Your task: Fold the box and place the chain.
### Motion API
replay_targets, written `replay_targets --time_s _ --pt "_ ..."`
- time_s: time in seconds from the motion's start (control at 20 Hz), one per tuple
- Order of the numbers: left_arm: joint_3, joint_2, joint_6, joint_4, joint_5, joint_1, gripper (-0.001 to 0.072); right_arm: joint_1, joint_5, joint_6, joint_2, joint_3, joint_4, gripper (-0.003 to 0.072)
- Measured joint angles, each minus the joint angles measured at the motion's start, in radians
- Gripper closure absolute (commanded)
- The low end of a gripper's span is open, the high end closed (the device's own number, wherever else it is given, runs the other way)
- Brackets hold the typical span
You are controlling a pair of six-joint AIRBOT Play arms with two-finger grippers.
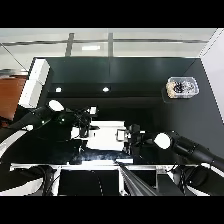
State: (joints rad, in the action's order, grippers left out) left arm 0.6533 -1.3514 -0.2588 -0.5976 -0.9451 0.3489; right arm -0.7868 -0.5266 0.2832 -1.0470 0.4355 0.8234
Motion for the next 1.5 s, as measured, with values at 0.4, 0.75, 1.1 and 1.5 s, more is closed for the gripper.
replay_targets --time_s 0.4,0.75,1.1,1.5 --pt "0.000 0.000 0.001 0.003 -0.002 0.000 0.0676 0.000 0.007 0.051 0.007 0.009 -0.010 -0.0033" --pt "0.000 0.000 0.003 0.006 -0.001 0.000 0.0676 0.000 0.002 0.099 0.010 0.036 -0.012 -0.0033" --pt "0.000 0.000 0.003 0.003 -0.001 0.000 0.0676 0.034 0.016 0.117 0.017 0.061 0.020 -0.0033" --pt "0.000 0.000 0.002 0.002 -0.001 0.000 0.0676 0.114 -0.037 0.125 0.036 0.121 0.080 -0.0034"
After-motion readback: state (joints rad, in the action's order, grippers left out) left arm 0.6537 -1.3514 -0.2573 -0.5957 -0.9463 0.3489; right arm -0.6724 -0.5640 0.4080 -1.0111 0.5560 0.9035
